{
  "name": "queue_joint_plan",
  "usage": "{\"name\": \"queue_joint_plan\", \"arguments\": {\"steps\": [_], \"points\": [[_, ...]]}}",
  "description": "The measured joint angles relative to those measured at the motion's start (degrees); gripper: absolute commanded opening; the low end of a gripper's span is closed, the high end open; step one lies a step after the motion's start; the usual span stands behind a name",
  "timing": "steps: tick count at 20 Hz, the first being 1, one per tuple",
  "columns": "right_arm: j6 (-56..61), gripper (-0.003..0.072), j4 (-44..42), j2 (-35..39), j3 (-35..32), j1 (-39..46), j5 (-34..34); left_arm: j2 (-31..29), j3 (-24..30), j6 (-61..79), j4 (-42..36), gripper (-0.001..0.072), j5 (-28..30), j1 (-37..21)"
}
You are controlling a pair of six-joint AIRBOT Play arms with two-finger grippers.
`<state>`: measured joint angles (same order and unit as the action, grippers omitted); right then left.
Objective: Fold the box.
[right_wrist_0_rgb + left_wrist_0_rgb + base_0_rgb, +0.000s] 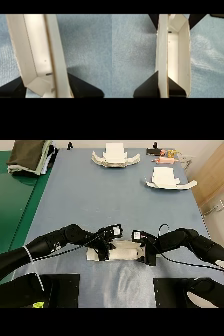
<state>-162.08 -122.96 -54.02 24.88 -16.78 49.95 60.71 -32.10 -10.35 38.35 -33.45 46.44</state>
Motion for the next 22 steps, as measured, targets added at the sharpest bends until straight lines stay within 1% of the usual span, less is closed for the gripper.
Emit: {"name": "queue_joint_plan", "arguments": {"steps": [7, 15, 22], "points": [[-4.11, 0.072, -0.52, 0.0, 0.0, 0.13, -0.46, 0.0, 0.0, 0.0, -0.02, 0.0014, 0.0, 0.0], [-9.44, 0.072, -7.28, -2.43, -0.02, 5.11, 0.55, 0.0, 0.0, 0.0, 0.0, 0.0014, 0.0, 0.0], [-9.94, 0.0717, -8.92, -4.02, 0.0, 5.4, 1.29, 0.0, 0.0, 0.0, 0.0, 0.0014, 0.0, 0.0]]}}
